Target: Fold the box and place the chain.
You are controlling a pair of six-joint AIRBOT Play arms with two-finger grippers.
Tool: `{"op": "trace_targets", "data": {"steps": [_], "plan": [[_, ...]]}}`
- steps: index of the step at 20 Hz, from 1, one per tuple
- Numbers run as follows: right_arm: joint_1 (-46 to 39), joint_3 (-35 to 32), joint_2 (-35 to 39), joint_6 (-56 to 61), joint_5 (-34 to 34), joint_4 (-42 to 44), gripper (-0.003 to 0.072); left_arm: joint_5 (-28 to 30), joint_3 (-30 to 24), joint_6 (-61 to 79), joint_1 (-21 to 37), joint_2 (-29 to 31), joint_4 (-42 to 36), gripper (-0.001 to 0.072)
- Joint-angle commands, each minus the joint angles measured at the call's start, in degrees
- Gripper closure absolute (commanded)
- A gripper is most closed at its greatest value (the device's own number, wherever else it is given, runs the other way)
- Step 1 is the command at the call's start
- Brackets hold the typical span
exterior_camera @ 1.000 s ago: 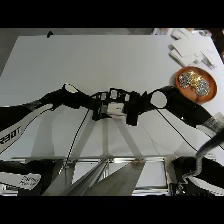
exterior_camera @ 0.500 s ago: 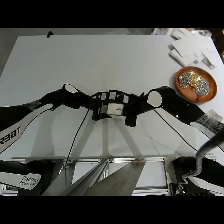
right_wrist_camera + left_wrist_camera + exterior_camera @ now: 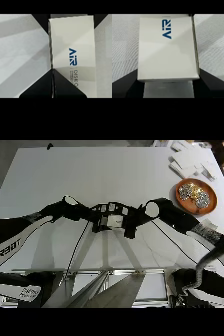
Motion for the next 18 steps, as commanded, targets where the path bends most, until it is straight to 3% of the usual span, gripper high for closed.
{"op": "trace_targets", "data": {"steps": [1,8,13,18], "plan": [[0.1,0.0,-0.1,0.0,0.0,0.3,0.0668,0.0,0.0,-0.1,0.0,0.0,-0.1,0.0622],[-4.6,0.4,8.8,2.2,-0.2,-0.6,0.0668,0.0,0.0,-0.1,0.0,0.0,-0.1,0.0622],[-20.7,0.3,16.7,19.9,13.6,-5.7,0.0668,0.0,0.0,-0.1,0.0,0.0,-0.1,0.0622],[-35.3,0.2,17.5,36.0,11.6,-9.2,0.0668,0.0,0.0,-0.1,0.0,0.0,0.0,0.0622]]}}
